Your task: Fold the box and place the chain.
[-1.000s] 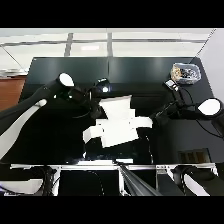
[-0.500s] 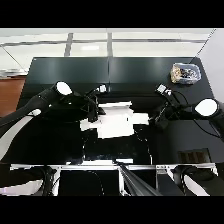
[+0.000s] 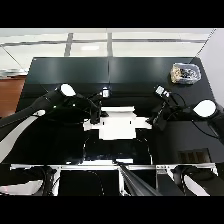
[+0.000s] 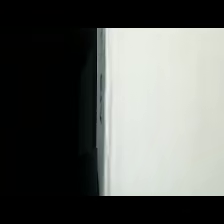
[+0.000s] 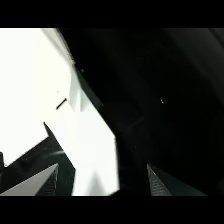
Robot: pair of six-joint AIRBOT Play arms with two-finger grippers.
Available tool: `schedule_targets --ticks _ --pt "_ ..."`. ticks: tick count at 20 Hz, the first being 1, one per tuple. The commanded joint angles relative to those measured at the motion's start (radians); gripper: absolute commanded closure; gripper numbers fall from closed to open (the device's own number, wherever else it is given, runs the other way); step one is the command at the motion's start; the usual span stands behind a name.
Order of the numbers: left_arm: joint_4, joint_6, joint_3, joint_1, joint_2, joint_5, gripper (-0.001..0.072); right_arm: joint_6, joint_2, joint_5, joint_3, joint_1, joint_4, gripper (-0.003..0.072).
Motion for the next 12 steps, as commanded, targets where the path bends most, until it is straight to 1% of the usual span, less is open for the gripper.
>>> schedule_targets --ticks 1,5,9,10,12 --pt "-0.009 0.017 -0.002 -0.001 -0.008 0.007 0.0685 -0.166 -0.008 -0.063 -0.056 0.001 0.101 0.0077" --pt "-0.009 0.016 -0.032 -0.001 -0.013 0.035 0.0685 -0.243 -0.038 -0.071 -0.101 0.024 0.118 0.0085" --pt "-0.010 0.013 -0.039 -0.001 -0.013 0.037 0.0685 -0.337 -0.064 -0.082 -0.113 0.113 0.117 0.0081" --pt "-0.010 0.013 -0.039 -0.001 -0.013 0.038 0.0685 -0.345 -0.071 -0.088 -0.113 0.132 0.114 -0.0022" --pt "-0.010 0.013 -0.039 -0.002 -0.013 0.037 0.0685 -0.353 -0.088 -0.107 -0.113 0.165 0.109 -0.0022"
